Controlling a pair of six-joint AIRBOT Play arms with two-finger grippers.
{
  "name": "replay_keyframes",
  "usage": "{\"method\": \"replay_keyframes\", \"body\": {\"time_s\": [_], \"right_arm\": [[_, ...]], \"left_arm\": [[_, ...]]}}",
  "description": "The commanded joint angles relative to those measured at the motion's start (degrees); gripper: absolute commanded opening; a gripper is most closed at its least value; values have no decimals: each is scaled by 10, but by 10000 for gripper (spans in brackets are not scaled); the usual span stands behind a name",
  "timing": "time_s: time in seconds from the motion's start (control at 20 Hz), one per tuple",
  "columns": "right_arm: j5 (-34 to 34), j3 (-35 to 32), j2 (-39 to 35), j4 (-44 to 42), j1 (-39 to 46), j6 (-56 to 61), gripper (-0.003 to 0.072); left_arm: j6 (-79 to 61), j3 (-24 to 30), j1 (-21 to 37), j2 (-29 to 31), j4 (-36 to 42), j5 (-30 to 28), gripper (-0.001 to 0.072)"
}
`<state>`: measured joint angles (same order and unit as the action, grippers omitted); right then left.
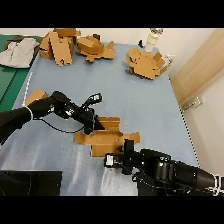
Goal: Fold the box.
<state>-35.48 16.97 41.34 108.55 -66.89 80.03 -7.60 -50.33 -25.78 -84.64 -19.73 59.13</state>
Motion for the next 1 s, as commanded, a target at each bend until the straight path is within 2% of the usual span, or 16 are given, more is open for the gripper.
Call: {"method": "replay_keyframes", "body": {"time_s": [0.0, 0.35, 0.65, 0.95], "right_arm": [[-16, 2, -3, -33, 0, -8, 310], [2, 2, 24, -29, 0, -32, 310], [6, 3, 27, 23, 0, -31, 284], [6, 6, -8, 26, 1, -31, 288]], "left_arm": [[0, 0, 0, 0, 0, 0, 12], [-1, 0, 0, 0, 0, 0, 12], [-1, 0, 0, 0, 0, 0, 12], [0, 0, 0, 0, 0, 0, 12]]}}
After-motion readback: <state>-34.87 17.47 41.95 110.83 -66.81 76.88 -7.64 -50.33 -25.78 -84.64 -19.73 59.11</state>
